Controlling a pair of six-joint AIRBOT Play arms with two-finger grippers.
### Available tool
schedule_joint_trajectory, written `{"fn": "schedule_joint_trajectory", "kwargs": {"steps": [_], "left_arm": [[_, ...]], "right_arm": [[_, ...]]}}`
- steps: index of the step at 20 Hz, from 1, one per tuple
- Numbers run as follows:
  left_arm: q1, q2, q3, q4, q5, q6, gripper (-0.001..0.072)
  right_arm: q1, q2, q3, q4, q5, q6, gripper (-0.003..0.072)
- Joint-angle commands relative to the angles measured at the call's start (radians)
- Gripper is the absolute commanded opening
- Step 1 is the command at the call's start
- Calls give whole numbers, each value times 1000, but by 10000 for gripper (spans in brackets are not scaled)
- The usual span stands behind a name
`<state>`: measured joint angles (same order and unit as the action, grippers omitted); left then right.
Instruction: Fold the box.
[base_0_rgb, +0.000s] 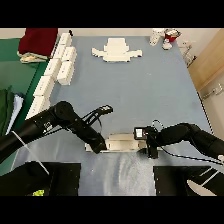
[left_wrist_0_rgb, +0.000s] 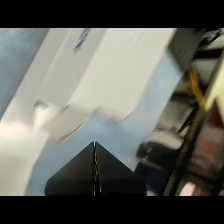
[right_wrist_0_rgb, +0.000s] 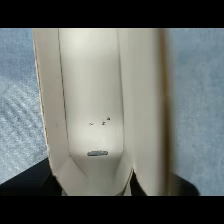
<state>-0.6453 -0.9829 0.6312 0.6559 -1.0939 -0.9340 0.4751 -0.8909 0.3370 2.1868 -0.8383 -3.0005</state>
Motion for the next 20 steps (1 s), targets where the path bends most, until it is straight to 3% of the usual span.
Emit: {"fn": "schedule_joint_trajectory", "kwargs": {"steps": [1, 4, 9, 15, 20], "left_arm": [[-78, -23, 2, -209, 224, -61, 13], [-31, -75, 58, -216, 299, -106, 12], [71, -224, 115, -229, 301, -115, 13], [69, -385, 115, -237, 277, -114, 13], [65, -402, 115, -241, 272, -102, 12]], "right_arm": [[1, 1, 1, 0, 0, 0, 500], [1, 1, 1, 0, 0, 0, 500], [1, 1, 1, 0, 0, 0, 500], [1, 1, 1, 0, 0, 0, 500], [1, 1, 1, 0, 0, 0, 500]]}}
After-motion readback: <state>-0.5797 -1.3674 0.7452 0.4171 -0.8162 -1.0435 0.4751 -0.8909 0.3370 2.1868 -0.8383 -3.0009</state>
